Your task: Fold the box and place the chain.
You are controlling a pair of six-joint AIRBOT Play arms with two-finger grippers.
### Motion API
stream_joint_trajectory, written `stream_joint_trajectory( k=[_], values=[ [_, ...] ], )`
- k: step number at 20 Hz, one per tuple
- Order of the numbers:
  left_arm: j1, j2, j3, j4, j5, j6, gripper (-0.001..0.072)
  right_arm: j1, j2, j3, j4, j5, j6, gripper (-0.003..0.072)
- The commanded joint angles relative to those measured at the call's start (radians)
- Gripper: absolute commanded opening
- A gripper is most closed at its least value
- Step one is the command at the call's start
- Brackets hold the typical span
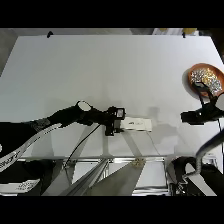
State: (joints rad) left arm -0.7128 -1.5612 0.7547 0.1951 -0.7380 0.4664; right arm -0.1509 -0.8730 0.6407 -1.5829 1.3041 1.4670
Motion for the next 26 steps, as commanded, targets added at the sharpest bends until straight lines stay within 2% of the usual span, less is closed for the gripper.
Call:
stream_joint_trajectory(
  k=[1,18,22,26],
  values=[
    [0.0,0.0,0.001,0.0,0.0,0.001,0.0232,-0.082,0.0,-0.022,-0.014,0.053,0.051,0.0019],
    [0.011,0.021,0.002,-0.011,0.001,-0.047,0.0232,-0.082,0.0,-0.022,-0.014,0.05,0.051,0.0019],
    [0.119,0.187,0.002,0.038,0.009,-0.252,0.0232,-0.082,0.0,-0.022,-0.013,0.05,0.051,0.0019],
    [0.345,0.427,0.002,0.241,0.008,-0.571,0.0232,-0.082,0.0,-0.022,-0.014,0.05,0.051,0.0019]
  ],
)
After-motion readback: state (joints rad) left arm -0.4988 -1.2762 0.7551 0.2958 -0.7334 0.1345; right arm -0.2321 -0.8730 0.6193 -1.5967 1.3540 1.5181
